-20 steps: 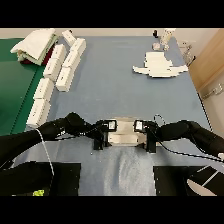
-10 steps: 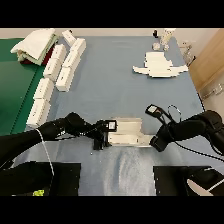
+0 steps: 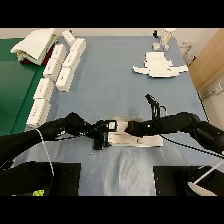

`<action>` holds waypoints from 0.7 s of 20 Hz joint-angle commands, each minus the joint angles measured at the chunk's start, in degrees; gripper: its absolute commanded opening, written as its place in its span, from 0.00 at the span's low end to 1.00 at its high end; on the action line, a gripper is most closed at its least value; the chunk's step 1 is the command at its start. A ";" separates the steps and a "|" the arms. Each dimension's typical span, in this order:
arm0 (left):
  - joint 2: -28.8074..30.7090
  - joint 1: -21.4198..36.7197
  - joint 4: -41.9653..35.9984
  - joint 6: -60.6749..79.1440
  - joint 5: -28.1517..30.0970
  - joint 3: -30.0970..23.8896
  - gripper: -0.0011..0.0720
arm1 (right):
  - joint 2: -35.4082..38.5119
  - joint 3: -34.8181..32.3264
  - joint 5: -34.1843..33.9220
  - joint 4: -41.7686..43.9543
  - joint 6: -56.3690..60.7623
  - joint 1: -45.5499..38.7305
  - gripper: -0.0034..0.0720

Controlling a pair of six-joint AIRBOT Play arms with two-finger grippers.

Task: Fold the box.

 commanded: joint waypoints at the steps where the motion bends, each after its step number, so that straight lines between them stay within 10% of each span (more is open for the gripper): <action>1: 0.00 0.00 0.00 0.00 0.00 0.02 0.65 | -5.44 3.19 8.94 1.38 2.56 1.46 0.15; 14: -0.02 0.00 0.00 0.00 0.02 0.02 0.65 | -18.43 4.59 13.94 -1.62 -1.01 1.53 0.15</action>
